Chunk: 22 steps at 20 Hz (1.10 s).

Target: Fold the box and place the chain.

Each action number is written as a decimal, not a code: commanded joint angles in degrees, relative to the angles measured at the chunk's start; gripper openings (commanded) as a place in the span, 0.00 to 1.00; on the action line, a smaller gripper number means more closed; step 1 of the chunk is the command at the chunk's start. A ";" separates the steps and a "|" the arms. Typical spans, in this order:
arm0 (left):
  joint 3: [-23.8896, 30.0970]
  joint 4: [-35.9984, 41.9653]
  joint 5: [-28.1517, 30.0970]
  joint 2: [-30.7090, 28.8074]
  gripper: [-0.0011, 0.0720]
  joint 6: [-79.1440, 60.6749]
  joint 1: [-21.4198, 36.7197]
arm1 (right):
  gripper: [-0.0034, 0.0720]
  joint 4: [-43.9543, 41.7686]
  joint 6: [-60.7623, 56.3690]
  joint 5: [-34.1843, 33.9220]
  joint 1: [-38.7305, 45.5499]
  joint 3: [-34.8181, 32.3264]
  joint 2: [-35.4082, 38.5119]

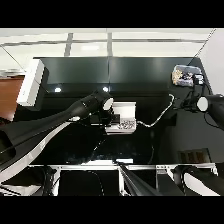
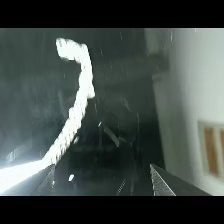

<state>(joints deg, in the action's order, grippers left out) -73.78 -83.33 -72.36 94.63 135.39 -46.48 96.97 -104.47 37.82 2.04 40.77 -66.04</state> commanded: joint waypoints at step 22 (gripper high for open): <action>-0.02 0.07 -0.24 -0.02 0.05 0.00 0.04 | 0.05 -5.11 10.38 12.41 -1.51 8.11 0.70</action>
<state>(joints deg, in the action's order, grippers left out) -73.78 -83.31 -72.55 94.63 135.39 -46.48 96.66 -103.20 43.70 0.60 48.03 -72.05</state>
